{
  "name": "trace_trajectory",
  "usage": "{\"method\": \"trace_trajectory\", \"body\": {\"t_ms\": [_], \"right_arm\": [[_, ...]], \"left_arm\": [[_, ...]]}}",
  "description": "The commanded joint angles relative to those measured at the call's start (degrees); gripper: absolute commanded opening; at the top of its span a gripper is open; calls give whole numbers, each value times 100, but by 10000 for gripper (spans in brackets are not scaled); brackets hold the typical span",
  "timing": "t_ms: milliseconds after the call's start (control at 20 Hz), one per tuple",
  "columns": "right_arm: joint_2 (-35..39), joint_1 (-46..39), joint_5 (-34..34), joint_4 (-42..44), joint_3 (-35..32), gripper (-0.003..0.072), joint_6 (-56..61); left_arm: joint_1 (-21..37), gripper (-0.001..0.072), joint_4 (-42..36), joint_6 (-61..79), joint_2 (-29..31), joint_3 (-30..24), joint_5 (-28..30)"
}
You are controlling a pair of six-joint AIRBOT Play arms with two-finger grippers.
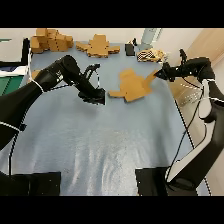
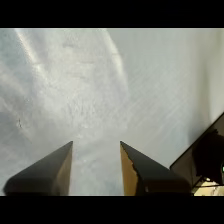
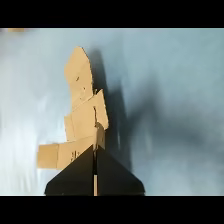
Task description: Fold the box.
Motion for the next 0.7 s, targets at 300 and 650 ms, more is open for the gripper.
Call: {"method": "trace_trajectory", "body": {"t_ms": [300,650], "right_arm": [[4872,697,1460,-629,-6603,-1,-122],[6887,868,1132,-2028,-8041,306,1276]], "left_arm": [[232,347,-4,590,723,-560,-1086],[264,369,-507,1093,1268,-1934,-866]]}}
